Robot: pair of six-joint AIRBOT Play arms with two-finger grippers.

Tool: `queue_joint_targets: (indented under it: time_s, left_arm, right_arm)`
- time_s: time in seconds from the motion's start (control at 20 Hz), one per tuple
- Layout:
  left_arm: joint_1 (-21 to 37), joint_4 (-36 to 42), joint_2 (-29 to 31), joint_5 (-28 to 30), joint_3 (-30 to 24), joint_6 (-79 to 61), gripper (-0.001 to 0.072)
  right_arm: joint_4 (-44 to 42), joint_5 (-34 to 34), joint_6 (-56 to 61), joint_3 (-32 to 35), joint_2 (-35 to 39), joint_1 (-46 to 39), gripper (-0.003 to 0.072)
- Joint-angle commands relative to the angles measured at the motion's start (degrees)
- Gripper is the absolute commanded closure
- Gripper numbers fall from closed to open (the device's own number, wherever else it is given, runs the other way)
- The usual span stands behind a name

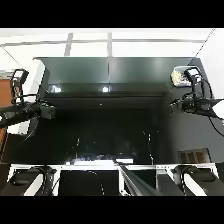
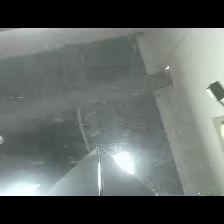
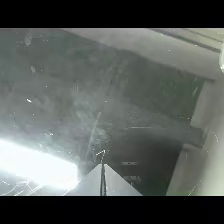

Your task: Fold the box and place the chain.

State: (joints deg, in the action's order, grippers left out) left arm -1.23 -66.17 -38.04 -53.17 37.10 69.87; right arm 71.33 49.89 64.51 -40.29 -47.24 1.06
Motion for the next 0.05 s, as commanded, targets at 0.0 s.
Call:
queue_joint_targets:
  time_s: [0.0]
  left_arm:
    - [-0.04, 0.00, 0.09, 0.11, -0.09, 0.02, 0.0682]
  right_arm:
    - [0.07, 0.02, 0.00, 0.02, 0.02, 0.02, 0.0673]
